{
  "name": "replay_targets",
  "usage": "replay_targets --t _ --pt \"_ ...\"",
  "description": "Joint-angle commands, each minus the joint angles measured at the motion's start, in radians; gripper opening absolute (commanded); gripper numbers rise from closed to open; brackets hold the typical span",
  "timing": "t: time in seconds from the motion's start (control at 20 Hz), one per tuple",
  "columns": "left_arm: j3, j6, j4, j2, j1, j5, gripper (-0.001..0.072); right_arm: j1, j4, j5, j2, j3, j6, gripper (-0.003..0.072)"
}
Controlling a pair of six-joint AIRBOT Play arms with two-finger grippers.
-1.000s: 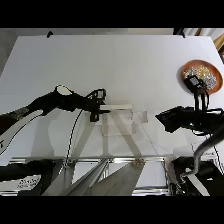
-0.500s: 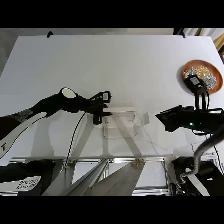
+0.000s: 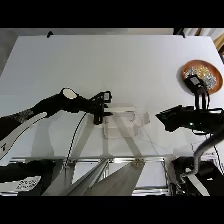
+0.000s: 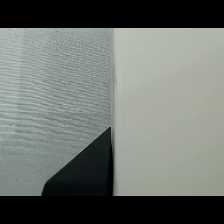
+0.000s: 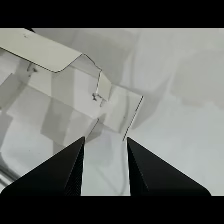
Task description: Fold the box and place the chain.
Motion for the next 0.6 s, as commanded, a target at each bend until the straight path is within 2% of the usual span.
replay_targets --t 0.0,0.1,0.2,0.3,0.55 --pt "-0.001 0.01 0.019 -0.003 -0.001 0.012 0.0007 0.0 0.0 0.0 0.001 0.001 0.0 0.0302" --pt "-0.001 0.031 0.019 -0.011 -0.001 -0.004 0.0006 0.0 0.0 0.0 0.001 0.001 0.0 0.0302" --pt "-0.001 0.089 0.023 -0.023 -0.001 -0.093 0.0005 0.0 0.0 0.0 0.001 0.001 0.0 0.0302" --pt "-0.001 0.1 0.034 -0.032 -0.001 -0.127 0.0005 0.0 -0.001 -0.003 0.001 0.001 0.0 0.0302" --pt "-0.001 0.061 0.031 -0.034 -0.001 -0.016 0.0007 0.0 0.0 -0.003 0.001 0.001 0.0 0.0302"
